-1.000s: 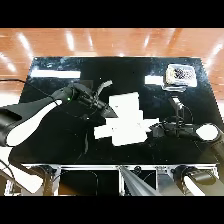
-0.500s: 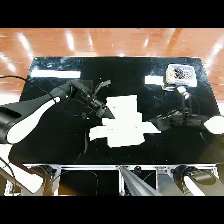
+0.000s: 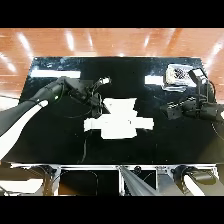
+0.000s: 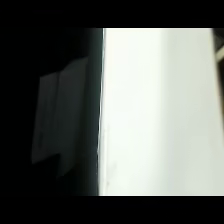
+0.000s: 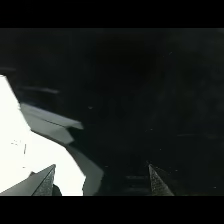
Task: Fold the box and place the chain.
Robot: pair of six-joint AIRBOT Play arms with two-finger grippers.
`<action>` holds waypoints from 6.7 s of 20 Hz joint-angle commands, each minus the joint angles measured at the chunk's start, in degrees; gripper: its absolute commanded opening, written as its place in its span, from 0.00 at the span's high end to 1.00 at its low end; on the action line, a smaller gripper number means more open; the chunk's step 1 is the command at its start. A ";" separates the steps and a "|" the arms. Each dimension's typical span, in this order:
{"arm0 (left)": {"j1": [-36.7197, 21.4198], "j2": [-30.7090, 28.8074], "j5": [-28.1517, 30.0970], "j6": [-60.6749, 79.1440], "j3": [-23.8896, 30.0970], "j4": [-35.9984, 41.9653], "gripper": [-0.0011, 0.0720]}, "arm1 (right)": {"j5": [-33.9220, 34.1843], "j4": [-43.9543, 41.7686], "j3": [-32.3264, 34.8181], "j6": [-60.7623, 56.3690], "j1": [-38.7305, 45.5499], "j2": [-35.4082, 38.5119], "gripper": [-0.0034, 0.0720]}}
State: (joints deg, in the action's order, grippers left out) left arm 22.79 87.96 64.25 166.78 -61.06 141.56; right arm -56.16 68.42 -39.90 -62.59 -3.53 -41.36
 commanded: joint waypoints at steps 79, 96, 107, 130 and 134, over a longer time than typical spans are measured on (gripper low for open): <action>8.79 0.35 -5.35 5.14 2.43 -10.69 0.96 | 12.26 -21.22 15.28 57.42 -20.15 -6.40 0.02; 8.70 0.35 -7.69 5.07 2.54 -10.58 0.96 | 1.03 -2.60 15.34 38.77 -20.04 -5.57 0.02; 8.70 0.35 -7.69 4.00 2.54 -10.56 0.96 | 24.85 -15.32 19.21 41.31 -32.83 -9.20 0.02; 8.70 0.35 -7.69 4.00 2.54 -10.58 0.96 | 29.64 -14.45 19.19 38.95 -27.96 -5.99 0.02; 8.70 0.35 -7.67 4.00 2.54 -10.58 0.96 | 30.58 -14.43 19.19 38.99 -27.96 -5.99 0.02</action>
State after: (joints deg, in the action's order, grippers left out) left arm 31.53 88.33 56.53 170.78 -58.52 130.98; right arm -25.98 54.02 -20.69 -23.62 -31.57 -47.42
